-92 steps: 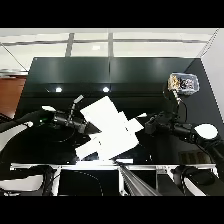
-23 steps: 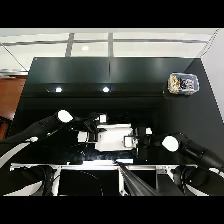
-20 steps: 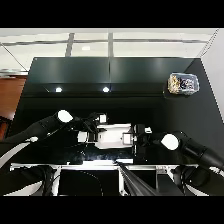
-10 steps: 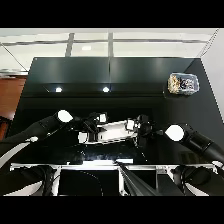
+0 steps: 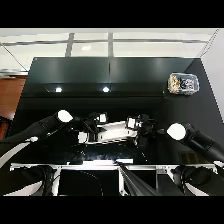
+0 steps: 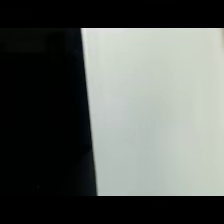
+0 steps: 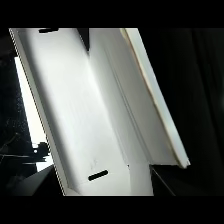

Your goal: Fold the box and place the chain.

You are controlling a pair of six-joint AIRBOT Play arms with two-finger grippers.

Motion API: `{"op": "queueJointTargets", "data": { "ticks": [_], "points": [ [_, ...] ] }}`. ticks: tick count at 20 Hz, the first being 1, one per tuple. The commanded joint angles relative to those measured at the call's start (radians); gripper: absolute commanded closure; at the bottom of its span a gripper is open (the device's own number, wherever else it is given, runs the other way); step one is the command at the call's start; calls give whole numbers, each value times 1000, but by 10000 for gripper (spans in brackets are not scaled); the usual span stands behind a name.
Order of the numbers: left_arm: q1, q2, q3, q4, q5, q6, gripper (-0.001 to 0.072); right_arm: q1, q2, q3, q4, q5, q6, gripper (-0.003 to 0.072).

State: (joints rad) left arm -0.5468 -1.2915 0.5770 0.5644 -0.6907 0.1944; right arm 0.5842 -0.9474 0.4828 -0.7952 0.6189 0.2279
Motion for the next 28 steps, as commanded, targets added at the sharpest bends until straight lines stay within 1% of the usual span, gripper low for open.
{"op": "queueJointTargets", "data": {
  "ticks": [1, 4, 8, 10, 13, 17, 19, 21, 25, 28],
  "points": [
    [0, 0, 1, 0, -1, 0, 682, -2, 3, 5, -19, 4, -7, 8],
    [0, 0, 1, 0, -1, 0, 682, -19, 3, 5, -16, -9, -4, 9],
    [0, 0, 1, 0, 0, 0, 683, -19, 1, 5, 21, 98, -32, 9],
    [0, 0, 1, 0, 0, 0, 682, -19, -2, 5, 52, 104, -42, 9],
    [0, 0, 1, 0, 0, 0, 682, -19, -44, 4, 135, 149, -111, 8],
    [0, 0, 1, 0, 0, 0, 682, -19, -93, 4, 176, 125, -226, 9],
    [0, 0, 1, 0, 0, 0, 682, -19, -121, -2, 177, 125, -256, 8],
    [0, 0, 1, 0, 0, -1, 682, -23, -145, -18, 178, 125, -336, 9],
    [0, 0, 1, 0, 0, -1, 682, -46, -168, -27, 179, 110, -347, 8],
    [0, 0, 1, 0, 0, -1, 682, -48, -183, -27, 238, 105, -390, 9]
  ]
}}
